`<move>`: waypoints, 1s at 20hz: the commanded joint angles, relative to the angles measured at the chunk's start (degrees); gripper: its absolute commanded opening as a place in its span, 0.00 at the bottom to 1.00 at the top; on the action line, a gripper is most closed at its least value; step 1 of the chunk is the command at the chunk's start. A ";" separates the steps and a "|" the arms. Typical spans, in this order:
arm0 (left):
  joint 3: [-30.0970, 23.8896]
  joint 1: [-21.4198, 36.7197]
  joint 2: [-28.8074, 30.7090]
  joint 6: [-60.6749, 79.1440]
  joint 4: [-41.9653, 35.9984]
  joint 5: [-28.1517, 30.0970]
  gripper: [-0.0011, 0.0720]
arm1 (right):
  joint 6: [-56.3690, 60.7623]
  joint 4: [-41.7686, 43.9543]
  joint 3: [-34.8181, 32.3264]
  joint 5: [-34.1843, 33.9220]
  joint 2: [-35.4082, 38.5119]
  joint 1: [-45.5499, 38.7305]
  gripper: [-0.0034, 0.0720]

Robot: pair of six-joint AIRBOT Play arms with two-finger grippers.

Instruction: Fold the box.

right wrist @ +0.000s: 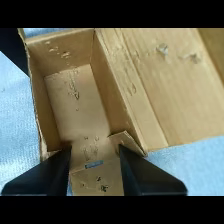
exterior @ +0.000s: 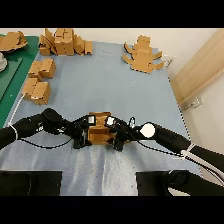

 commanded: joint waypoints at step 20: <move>0.04 0.00 -0.04 0.00 -0.02 0.02 0.57 | 56.83 -8.11 -7.21 21.90 15.58 -28.76 0.05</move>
